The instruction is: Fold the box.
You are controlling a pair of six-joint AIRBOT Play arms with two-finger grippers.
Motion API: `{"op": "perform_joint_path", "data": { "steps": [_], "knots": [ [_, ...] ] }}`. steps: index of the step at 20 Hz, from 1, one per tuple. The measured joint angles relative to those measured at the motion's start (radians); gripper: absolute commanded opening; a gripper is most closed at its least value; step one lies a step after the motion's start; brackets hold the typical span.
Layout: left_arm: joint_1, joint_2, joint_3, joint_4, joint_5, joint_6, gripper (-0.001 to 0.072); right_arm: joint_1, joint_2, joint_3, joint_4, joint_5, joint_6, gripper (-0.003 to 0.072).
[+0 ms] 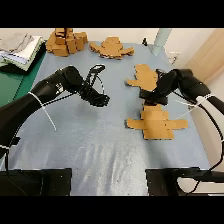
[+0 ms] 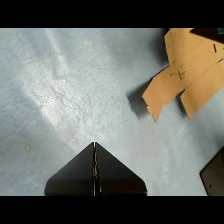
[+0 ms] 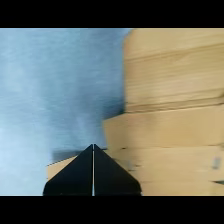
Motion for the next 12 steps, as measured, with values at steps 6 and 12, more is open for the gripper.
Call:
{"op": "perform_joint_path", "data": {
  "steps": [6,12],
  "knots": [
    [0.0,-0.004,0.0,-0.049,0.011,-0.004,0.0668,-0.234,0.001,0.068,-0.42,-0.23,-0.105,0.0396],
    [0.0,-0.004,0.0,-0.108,-0.013,-0.004,0.0668,-0.652,-0.056,0.04,-0.098,-0.229,-0.495,0.0491]
  ]
}}
